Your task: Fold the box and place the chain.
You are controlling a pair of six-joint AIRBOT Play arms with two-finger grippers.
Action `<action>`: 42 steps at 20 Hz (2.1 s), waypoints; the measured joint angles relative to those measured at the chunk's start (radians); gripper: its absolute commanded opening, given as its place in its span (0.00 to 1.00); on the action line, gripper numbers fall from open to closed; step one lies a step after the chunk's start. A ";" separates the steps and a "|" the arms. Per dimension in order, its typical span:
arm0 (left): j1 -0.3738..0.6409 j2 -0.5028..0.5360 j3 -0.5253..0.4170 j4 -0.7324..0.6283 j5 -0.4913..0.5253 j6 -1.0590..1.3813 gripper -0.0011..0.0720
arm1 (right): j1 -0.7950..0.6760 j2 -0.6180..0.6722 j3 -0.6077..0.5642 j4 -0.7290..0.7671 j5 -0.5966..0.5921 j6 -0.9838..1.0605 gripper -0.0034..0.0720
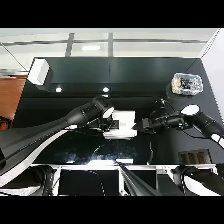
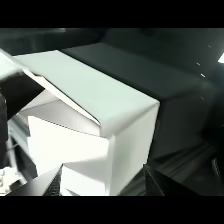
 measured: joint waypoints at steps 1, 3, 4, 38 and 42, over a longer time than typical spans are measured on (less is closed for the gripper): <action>0.000 0.000 0.000 0.000 0.000 0.000 0.06 | 0.034 0.000 0.014 -0.018 -0.023 0.030 0.77; 0.000 0.000 0.000 -0.001 0.000 0.000 0.06 | 0.104 0.000 0.043 -0.068 -0.068 0.106 0.77; 0.000 0.000 0.000 -0.002 0.000 0.000 0.06 | 0.140 0.000 0.059 -0.101 -0.093 0.154 0.77; 0.000 0.000 0.000 -0.003 0.004 0.000 0.06 | 0.531 -0.195 0.388 -0.885 0.024 1.110 0.30; 0.000 0.000 0.000 -0.004 0.003 0.000 0.06 | 0.531 -0.207 0.389 -0.887 0.029 1.120 0.30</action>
